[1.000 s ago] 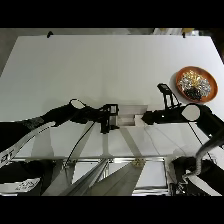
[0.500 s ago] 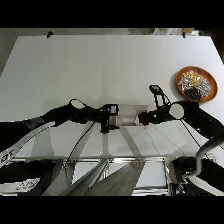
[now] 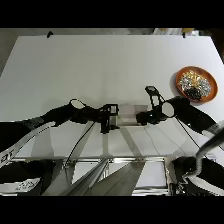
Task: Fold the box and place the chain.
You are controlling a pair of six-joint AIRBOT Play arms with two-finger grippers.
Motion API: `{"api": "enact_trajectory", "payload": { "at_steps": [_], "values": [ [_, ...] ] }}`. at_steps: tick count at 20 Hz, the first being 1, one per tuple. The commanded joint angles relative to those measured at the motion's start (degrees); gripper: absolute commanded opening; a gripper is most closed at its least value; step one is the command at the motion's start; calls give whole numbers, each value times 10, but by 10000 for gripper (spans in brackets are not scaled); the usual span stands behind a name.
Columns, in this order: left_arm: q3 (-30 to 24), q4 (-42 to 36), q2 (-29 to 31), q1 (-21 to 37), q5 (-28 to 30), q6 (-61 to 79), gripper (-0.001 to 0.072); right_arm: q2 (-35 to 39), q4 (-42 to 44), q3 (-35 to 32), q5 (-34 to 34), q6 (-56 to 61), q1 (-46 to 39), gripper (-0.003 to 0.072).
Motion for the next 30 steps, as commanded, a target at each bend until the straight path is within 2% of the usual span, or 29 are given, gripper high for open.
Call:
{"api": "enact_trajectory", "payload": {
  "at_steps": [1, 5, 12, 14, 17, 18, 20, 21, 22, 28, 30],
  "values": [
    [0, 0, 0, 0, 0, 0, 152, -12, -16, 2, 1, 18, 12, 320],
    [0, 0, 0, 0, 0, 0, 152, -13, -20, 2, -19, 32, 21, 268],
    [0, 0, 0, 0, 0, 0, 152, -13, -43, 2, -1, 78, 21, 225],
    [0, 0, 0, 0, 0, 0, 152, -13, -45, 2, 5, 90, 21, 178],
    [0, 0, 0, 0, 0, 0, 152, -13, -53, 2, 7, 90, 32, 24],
    [0, 0, 0, 0, 0, 0, 152, -13, -57, 2, 7, 90, 36, 16],
    [0, 0, 0, 0, 0, 0, 152, -13, -58, 2, 7, 90, 40, 17],
    [0, 0, 0, 0, 0, 0, 152, -13, -58, 2, 7, 90, 39, 111],
    [0, 0, 0, 0, 0, 0, 152, -13, -58, 3, 8, 90, 39, 260],
    [0, 0, 0, 0, 0, 0, 152, -13, -105, 66, 62, 90, 39, 258],
    [0, 0, 0, 0, 0, 0, 152, -15, -107, 68, 65, 90, 39, 225]
  ]
}}
